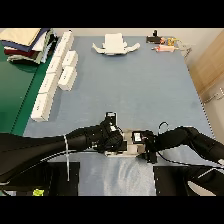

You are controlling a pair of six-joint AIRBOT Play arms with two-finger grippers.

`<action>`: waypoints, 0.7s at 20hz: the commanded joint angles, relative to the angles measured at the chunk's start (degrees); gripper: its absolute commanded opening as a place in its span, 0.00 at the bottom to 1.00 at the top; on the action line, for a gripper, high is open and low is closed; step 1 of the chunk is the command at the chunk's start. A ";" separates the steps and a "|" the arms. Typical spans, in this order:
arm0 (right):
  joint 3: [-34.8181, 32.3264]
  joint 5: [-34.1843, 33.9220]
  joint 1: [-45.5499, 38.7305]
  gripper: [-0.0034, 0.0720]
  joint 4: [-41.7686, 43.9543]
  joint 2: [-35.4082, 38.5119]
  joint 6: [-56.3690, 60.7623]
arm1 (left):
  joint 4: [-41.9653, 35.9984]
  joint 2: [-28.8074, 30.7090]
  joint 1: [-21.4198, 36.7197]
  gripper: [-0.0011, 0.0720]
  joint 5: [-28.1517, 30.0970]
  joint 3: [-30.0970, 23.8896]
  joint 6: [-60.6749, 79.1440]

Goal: Fold the box.

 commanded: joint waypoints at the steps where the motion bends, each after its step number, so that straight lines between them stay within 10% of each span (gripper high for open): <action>1: -0.02 0.00 0.04 0.74 0.02 -0.02 0.00 | 0.07 0.02 -0.02 0.34 -0.22 0.04 0.04; 4: -0.02 0.00 0.04 0.74 0.02 -0.04 -0.02 | 0.07 0.00 -0.02 0.32 -0.22 0.04 -0.09; 5: -0.02 0.00 0.04 0.74 0.00 -0.02 -0.02 | 0.09 0.02 -0.02 0.03 -0.22 0.04 0.26; 12: -0.02 0.02 0.04 0.74 0.00 -0.04 -0.02 | 0.24 0.02 -0.02 0.04 -0.33 0.04 -0.52; 13: -0.02 0.00 0.04 0.74 0.02 -0.04 -0.02 | 0.15 0.02 -0.04 0.09 -0.26 0.04 -0.46; 14: -0.02 0.02 0.04 0.74 0.02 -0.02 -0.02 | 0.15 0.02 -0.02 0.45 -0.28 0.04 -0.57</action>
